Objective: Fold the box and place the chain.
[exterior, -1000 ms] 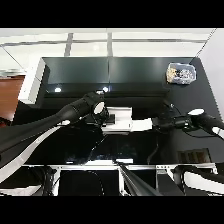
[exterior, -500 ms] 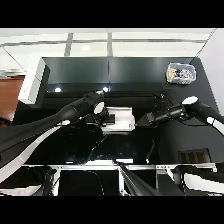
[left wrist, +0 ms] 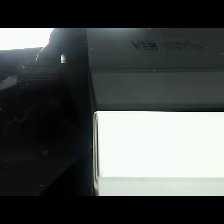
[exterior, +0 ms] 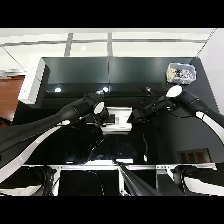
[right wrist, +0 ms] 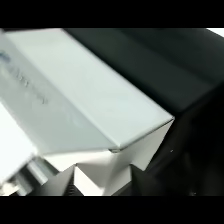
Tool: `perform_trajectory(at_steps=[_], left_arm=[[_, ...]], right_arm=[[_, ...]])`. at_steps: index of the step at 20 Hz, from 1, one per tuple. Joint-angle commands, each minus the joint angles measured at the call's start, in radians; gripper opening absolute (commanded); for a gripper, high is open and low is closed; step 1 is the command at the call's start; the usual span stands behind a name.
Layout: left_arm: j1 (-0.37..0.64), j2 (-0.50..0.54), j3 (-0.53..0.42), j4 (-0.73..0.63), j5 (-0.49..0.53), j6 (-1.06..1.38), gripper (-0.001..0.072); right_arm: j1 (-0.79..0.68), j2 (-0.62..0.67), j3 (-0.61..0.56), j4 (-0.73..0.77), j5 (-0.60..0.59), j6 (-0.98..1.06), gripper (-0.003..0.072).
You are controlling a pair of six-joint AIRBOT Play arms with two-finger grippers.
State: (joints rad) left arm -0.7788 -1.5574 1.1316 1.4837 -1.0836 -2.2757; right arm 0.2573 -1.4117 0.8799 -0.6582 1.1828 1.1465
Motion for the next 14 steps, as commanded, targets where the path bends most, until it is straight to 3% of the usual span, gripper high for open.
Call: perform_trajectory(at_steps=[1,8,14], left_arm=[[0.000,0.000,0.000,0.000,0.002,0.000,0.0027],[0.000,0.000,0.000,0.000,0.001,0.000,0.0027],[0.000,0.000,0.000,0.000,0.001,0.000,0.0027]], right_arm=[[0.107,0.000,0.056,-0.164,-0.108,0.230,0.0364],[0.330,0.000,0.133,-0.666,-0.158,0.755,0.0364],[0.426,-0.030,0.191,-0.846,-0.095,1.028,0.0364]])
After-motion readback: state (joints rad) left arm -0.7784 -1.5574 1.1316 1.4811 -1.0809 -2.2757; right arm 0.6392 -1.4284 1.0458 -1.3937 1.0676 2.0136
